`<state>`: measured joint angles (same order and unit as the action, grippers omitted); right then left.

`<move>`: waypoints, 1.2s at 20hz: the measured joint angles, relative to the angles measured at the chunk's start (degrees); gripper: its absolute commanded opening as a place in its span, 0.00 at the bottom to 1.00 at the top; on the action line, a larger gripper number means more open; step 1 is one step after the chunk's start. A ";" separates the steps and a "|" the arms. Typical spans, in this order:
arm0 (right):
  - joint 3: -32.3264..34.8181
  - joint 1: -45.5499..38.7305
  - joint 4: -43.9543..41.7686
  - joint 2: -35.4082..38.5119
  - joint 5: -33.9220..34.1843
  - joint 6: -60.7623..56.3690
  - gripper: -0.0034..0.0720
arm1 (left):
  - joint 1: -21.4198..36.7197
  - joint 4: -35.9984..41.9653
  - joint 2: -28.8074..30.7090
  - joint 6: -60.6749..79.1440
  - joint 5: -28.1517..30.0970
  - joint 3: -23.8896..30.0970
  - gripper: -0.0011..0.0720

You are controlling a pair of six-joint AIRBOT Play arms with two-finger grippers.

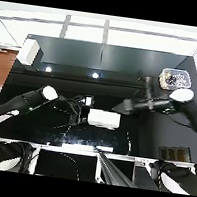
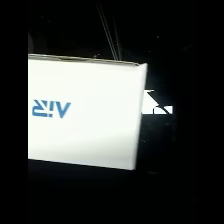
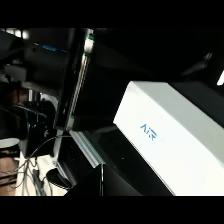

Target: Fold the box and place the chain.

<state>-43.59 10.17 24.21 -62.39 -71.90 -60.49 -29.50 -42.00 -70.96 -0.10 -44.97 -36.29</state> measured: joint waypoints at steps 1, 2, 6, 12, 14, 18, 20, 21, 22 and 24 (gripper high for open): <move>-0.74 -3.08 0.83 1.90 -1.07 -0.20 0.06 | 0.37 -2.86 1.49 -2.80 -0.70 -0.13 1.00; -1.22 -5.99 1.88 3.48 -2.14 -0.50 0.06 | 0.68 -4.76 2.93 -4.94 -1.44 -0.33 1.00; -2.14 -16.31 6.25 7.23 -4.76 -1.20 0.06 | -0.26 -6.88 6.03 -10.60 -4.57 -2.62 0.99; -2.45 -26.88 12.94 8.46 -3.32 -1.51 0.06 | -6.84 -6.51 -0.48 -16.90 -6.21 -11.72 0.98; -2.49 -29.97 14.38 8.59 -2.27 -1.53 0.06 | -8.35 -4.61 -4.17 -17.92 -6.38 -14.97 0.99; -2.49 -33.53 15.93 8.63 -1.25 -1.22 0.06 | -10.23 0.00 -9.99 -18.99 -6.62 -19.91 0.99; -2.49 -34.21 16.31 8.63 -1.03 -0.79 0.06 | -10.71 1.01 -11.78 -19.26 -7.58 -21.18 0.99; -2.49 -34.34 16.39 8.63 -0.90 -0.55 0.06 | -10.88 1.27 -12.48 -19.37 -8.48 -21.57 0.99; -2.49 -34.51 16.41 8.63 -0.92 -0.17 0.06 | -10.99 1.38 -12.98 -19.39 -9.22 -21.86 0.99; -2.49 -34.69 16.68 8.63 -0.81 0.28 0.06 | -11.13 1.51 -13.62 -19.39 -10.45 -22.21 0.99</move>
